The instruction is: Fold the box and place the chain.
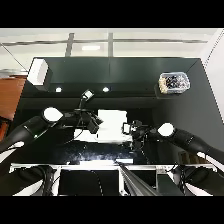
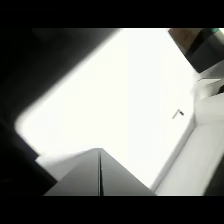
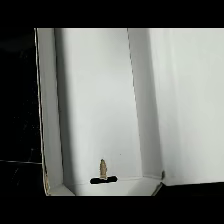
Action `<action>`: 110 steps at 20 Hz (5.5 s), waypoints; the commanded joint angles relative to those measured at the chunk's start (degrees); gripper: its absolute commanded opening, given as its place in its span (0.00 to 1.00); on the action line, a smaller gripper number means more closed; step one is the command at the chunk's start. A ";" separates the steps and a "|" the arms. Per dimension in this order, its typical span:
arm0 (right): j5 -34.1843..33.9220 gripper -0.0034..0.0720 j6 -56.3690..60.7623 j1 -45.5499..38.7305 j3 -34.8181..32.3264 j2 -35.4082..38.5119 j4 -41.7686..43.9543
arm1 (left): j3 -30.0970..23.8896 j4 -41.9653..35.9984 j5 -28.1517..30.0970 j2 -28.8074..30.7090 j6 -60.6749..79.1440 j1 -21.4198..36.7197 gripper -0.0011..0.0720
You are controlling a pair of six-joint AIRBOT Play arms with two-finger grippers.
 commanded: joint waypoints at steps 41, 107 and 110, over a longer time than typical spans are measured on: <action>0.04 0.75 0.02 0.04 0.04 -0.02 0.02 | -7.48 13.22 -5.31 9.84 28.65 -1.25 0.38; 0.04 0.75 0.02 0.02 0.04 -0.02 0.02 | -11.32 0.02 -20.57 -1.53 -28.57 24.68 0.97; 0.04 0.75 0.02 0.02 0.04 -0.02 0.02 | -9.60 0.46 -23.17 -1.44 -28.46 24.57 0.97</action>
